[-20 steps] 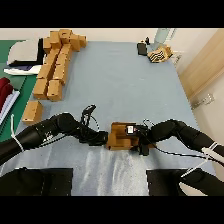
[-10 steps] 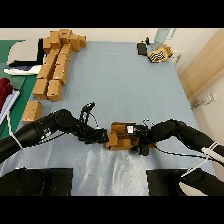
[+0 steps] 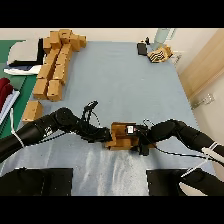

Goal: Fold the box.

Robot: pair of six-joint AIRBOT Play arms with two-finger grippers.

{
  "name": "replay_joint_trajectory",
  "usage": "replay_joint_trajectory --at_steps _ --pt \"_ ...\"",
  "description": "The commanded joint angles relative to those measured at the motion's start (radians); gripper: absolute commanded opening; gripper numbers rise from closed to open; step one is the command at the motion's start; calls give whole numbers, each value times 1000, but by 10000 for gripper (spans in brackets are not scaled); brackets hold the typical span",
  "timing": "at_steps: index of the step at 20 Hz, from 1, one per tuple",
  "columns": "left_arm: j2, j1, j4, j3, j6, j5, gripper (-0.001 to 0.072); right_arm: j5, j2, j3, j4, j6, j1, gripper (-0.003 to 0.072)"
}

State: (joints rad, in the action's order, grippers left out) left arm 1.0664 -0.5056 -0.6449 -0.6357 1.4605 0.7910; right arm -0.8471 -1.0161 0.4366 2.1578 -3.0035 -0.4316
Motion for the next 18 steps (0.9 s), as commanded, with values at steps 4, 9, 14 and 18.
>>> replay_joint_trajectory --at_steps 4,9,14,18 --pt "3 0 26 -1 -31 -21 663 0 -1 1 0 0 0 500" --pt "18 0 71 -1 -29 -32 664 0 -1 1 0 0 0 500" --pt "27 0 31 -1 17 -39 661 0 -1 1 0 0 0 500" --pt "34 -58 -212 -11 261 -63 652 0 -1 1 0 0 0 500"
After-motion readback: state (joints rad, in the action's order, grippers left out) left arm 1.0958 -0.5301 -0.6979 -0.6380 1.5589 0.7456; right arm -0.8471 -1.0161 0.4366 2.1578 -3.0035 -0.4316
